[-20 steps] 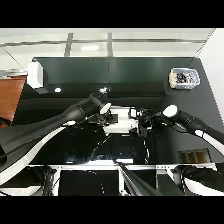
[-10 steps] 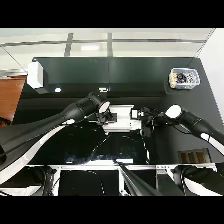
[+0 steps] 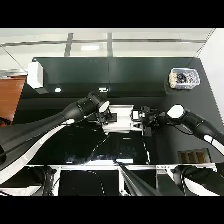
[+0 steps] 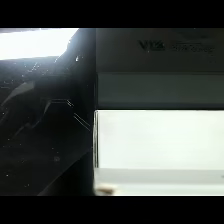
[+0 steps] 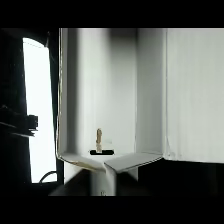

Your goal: Fold the box and place the chain.

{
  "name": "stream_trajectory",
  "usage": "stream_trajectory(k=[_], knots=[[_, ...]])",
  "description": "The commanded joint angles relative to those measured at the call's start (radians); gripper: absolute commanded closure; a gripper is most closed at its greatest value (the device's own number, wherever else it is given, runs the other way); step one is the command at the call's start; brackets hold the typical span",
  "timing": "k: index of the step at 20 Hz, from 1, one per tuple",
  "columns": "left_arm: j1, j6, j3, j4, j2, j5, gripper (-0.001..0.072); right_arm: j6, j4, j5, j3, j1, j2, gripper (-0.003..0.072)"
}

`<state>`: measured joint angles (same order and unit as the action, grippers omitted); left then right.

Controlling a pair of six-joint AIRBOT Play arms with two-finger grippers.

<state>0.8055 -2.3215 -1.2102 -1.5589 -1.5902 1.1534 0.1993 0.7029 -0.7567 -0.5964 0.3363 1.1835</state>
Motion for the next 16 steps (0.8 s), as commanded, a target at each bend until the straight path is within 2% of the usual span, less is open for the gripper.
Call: stream_trajectory(k=[1,7,16], knots=[[-0.001,0.003,-0.001,0.001,0.0,0.0,0.0683,0.015,-0.05,-0.024,-0.001,0.0,0.0,0.0592],[-0.001,0.003,-0.001,0.0,0.0,-0.001,0.0683,0.015,-0.235,-0.02,-0.001,0.0,0.049,0.059],[-0.001,0.003,-0.001,0.001,0.0,-0.001,0.0683,0.015,-0.251,0.003,0.0,0.03,0.105,0.0591]])
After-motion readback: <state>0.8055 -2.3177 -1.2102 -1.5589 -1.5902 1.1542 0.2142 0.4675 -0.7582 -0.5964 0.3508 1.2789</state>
